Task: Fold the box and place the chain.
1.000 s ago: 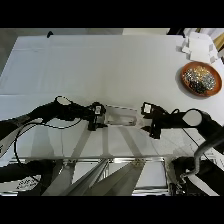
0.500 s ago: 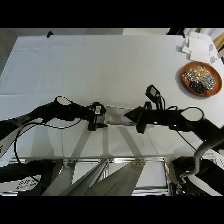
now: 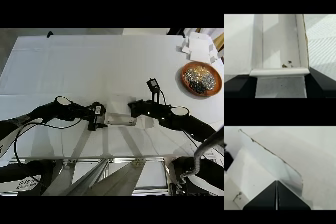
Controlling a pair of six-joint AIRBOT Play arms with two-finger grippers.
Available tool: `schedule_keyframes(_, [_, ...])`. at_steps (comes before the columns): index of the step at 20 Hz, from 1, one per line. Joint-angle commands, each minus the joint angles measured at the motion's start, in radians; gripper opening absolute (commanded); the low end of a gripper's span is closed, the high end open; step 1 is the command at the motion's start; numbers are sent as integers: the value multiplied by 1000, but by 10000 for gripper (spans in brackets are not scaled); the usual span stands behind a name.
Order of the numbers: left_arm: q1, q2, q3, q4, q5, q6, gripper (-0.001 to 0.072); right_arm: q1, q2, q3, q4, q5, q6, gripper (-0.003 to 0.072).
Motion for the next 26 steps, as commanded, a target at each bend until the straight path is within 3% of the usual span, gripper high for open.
schedule_keyframes(1, [0,1,1,0,0,0,252,2,-8,0,-94,-42,145,14])
schedule_keyframes(6, [0,1,1,0,0,0,252,2,-8,0,-351,-2,392,14])
schedule_keyframes(9, [0,1,1,0,0,0,252,2,0,10,-374,29,445,13])
schedule_keyframes(15, [0,1,1,0,-3,0,252,-114,190,100,-499,343,443,13])
schedule_keyframes(18, [0,1,1,1,-3,0,252,-171,311,100,-797,501,441,13])
schedule_keyframes(21, [0,1,1,0,-3,0,252,-170,324,99,-1143,752,349,13])
schedule_keyframes(24, [0,1,1,1,-3,0,252,-171,319,79,-1260,808,325,15])
schedule_keyframes(25, [0,1,1,0,-3,0,252,-170,319,55,-1249,756,304,132])
schedule_keyframes(26, [0,1,1,1,-3,0,252,-170,319,24,-1216,682,244,448])
